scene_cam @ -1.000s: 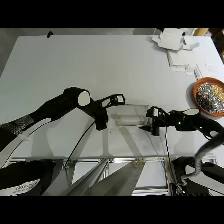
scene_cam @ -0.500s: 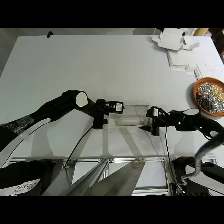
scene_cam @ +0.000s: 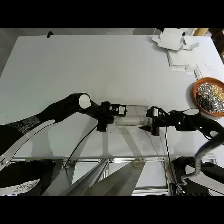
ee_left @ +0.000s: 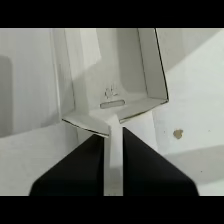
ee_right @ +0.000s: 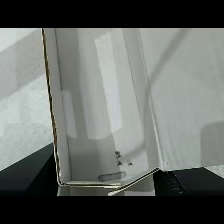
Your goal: Fold the box and place the chain.
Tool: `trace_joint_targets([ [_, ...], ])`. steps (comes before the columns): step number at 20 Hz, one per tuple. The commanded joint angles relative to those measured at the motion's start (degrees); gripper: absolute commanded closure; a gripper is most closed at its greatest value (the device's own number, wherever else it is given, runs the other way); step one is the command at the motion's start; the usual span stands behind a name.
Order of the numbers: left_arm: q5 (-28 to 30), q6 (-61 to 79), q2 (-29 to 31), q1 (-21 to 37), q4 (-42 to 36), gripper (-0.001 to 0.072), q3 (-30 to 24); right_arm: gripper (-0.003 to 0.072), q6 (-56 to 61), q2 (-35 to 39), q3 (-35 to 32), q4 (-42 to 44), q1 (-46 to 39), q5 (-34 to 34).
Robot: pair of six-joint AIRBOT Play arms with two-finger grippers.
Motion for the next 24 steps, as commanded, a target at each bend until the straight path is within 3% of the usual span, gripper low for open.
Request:
trace_joint_targets([
  [1, 1.95, 0.31, -0.81, -0.48, -2.73, 0.0634, -0.02, 0.0272, 0.02, 0.04, 0.04, 0.02, -0.02, 0.02],
  [8, 8.7, 0.59, -3.21, -3.58, -8.63, 0.0618, -0.02, 0.0272, 0.02, 0.04, 0.04, 0.02, -0.02, 0.02],
  [9, 8.81, 0.57, -3.3, -3.72, -8.76, 0.0586, -0.02, 0.0272, 0.02, 0.04, 0.04, 0.02, -0.02, 0.02],
  [12, 8.44, 0.52, -3.34, -3.98, -9.2, 0.0327, -0.02, 0.0272, 0.02, 0.04, 0.04, 0.02, -0.02, 0.02],
  [14, 6.73, 0.46, -3.06, -4.02, -8.98, 0.0294, -0.02, 0.0272, 0.02, 0.04, 0.04, 0.02, -0.02, 0.02],
  [15, 5.14, -0.22, -2.47, -3.93, -8.07, 0.03, -0.02, 0.0272, 0.02, 0.04, 0.04, 0.02, -0.02, 0.02],
  [16, 3.85, -2.45, -1.4, -3.56, -6.43, 0.0359, -0.02, 0.0272, 0.02, 0.04, 0.04, 0.02, -0.02, 0.02],
  [18, 0.72, -10.51, 2.14, -1.9, -1.6, 0.0592, -0.02, 0.0272, 0.02, 0.04, 0.04, 0.04, -0.02, 0.02],
  [19, -0.98, -15.96, 4.28, -0.83, 1.33, 0.0666, -0.02, 0.0272, 0.02, 0.04, 0.04, 0.02, -0.02, 0.02],
  [20, -2.95, -23.17, 6.73, 0.44, 4.9, 0.0704, -0.02, 0.0272, 0.02, 0.04, 0.04, 0.02, -0.02, 0.02],
  [24, -8.74, -56.48, 14.16, 5.81, 17.14, 0.0707, -0.02, 0.0272, 0.02, 0.04, 0.04, 0.02, -0.02, 0.02],
])
